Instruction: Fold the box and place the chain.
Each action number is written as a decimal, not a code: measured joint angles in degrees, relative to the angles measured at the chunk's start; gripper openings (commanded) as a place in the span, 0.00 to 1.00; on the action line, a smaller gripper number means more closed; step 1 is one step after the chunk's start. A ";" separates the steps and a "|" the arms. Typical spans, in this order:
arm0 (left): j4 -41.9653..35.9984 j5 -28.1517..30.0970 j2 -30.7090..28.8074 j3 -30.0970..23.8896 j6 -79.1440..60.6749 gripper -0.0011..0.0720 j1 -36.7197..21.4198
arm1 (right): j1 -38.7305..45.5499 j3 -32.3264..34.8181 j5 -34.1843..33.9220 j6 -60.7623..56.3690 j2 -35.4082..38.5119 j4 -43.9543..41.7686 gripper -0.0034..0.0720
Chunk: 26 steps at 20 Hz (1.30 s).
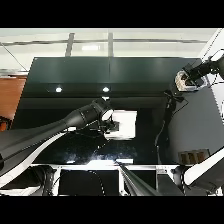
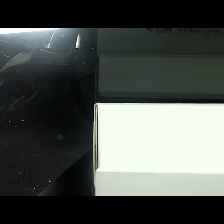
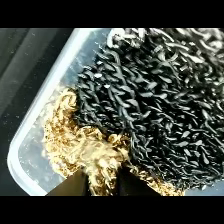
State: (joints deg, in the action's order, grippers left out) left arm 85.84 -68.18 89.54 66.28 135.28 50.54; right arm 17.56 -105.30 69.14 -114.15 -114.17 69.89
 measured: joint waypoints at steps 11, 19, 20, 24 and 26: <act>-0.61 -0.02 0.00 0.00 0.02 0.06 0.00 | 2.27 -3.50 3.80 16.63 13.00 -4.79 0.06; -1.25 0.02 0.00 0.00 0.00 0.06 0.00 | 2.01 -3.72 4.46 25.86 31.58 -13.18 0.06; -1.25 0.04 0.00 0.00 0.00 0.06 0.00 | 1.86 -3.72 4.59 26.73 33.70 -14.56 0.06; -1.27 0.09 0.00 0.00 0.00 0.06 0.00 | 1.53 -3.72 5.38 29.16 41.35 -20.85 0.06; -1.27 0.13 0.00 0.00 0.00 0.05 0.00 | 0.57 -3.67 6.03 29.92 44.59 -23.02 0.06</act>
State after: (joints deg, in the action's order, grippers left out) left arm 84.58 -68.05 89.54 66.28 135.28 50.54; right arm 18.13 -108.97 75.18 -84.23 -69.58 46.87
